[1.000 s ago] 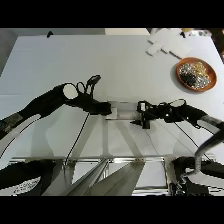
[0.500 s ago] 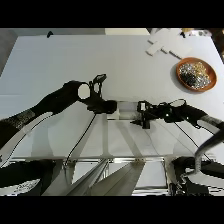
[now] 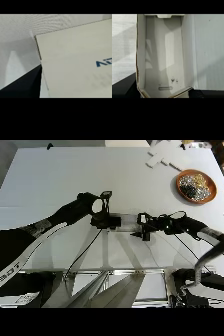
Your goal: Fold the box and place the chain.
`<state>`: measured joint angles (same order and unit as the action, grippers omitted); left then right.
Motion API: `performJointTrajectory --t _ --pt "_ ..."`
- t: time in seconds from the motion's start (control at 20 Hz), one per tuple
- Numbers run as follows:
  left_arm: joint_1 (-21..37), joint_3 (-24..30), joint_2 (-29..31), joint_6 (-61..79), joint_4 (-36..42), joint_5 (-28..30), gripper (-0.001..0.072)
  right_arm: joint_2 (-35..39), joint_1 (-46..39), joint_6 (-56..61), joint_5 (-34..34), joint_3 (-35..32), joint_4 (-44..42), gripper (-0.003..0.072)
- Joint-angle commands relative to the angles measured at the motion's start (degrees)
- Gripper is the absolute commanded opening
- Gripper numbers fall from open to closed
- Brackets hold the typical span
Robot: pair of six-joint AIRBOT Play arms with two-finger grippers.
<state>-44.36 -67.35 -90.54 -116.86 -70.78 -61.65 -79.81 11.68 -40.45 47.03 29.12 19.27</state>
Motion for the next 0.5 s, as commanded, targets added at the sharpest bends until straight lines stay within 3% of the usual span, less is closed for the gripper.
performJointTrajectory --t 0.0,0.45 --pt "-0.7 -1.7 -2.2 -2.0 -0.9 -2.4 0.0391 0.0 0.0 0.0 0.0 0.0 0.0 0.0460" --pt "-0.7 -1.7 -2.2 -4.8 -4.1 -2.9 0.0391 0.0 0.0 0.0 0.0 0.0 0.0 0.0460"
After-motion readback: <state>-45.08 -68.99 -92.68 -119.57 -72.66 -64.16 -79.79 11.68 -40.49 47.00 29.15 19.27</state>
